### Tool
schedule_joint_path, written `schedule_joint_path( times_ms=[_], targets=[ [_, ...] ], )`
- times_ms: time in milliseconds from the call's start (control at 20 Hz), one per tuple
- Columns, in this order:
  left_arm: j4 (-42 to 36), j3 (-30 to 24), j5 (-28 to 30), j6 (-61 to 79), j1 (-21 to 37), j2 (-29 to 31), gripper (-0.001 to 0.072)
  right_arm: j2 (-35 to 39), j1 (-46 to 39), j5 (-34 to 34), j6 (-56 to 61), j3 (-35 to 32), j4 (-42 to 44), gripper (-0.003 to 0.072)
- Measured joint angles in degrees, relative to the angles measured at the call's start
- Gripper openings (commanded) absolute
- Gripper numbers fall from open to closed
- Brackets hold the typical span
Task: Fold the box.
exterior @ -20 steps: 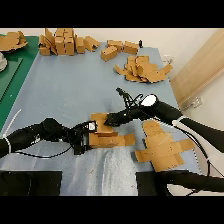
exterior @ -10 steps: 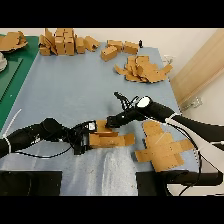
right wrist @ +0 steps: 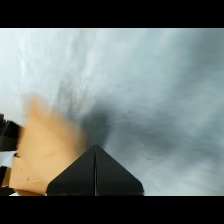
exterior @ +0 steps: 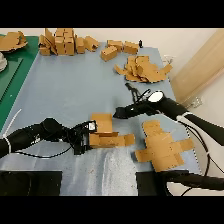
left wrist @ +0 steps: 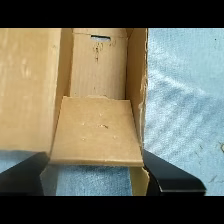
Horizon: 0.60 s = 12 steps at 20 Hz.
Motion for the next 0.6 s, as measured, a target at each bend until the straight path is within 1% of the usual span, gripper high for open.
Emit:
schedule_joint_path(
  times_ms=[100,250,350,500,550,600],
  targets=[
    [0.02,0.0,0.0,0.02,0.0,0.0,0.0471,3.13,-3.56,2.38,-0.02,0.15,-4.07,0.0001],
    [0.02,0.0,0.0,0.02,0.0,0.0,0.0471,7.19,-5.68,9.16,-1.25,-0.63,-9.88,0.0001],
    [0.02,0.0,0.0,0.02,0.0,0.0,0.0471,10.12,-5.22,12.9,-3.04,-2.47,-11.85,0.0001],
    [0.02,0.0,0.0,0.0,0.0,0.0,0.0471,16.61,-1.73,16.11,-5.64,-7.69,-13.11,0.0002],
    [0.02,0.0,0.0,0.02,0.0,0.0,0.0471,19.19,-0.04,16.81,-6.45,-9.88,-13.42,0.0092],
    [0.02,0.0,0.0,0.02,0.0,0.0,0.0471,22.08,1.99,17.16,-7.37,-12.28,-13.64,0.0288]
  ],
)
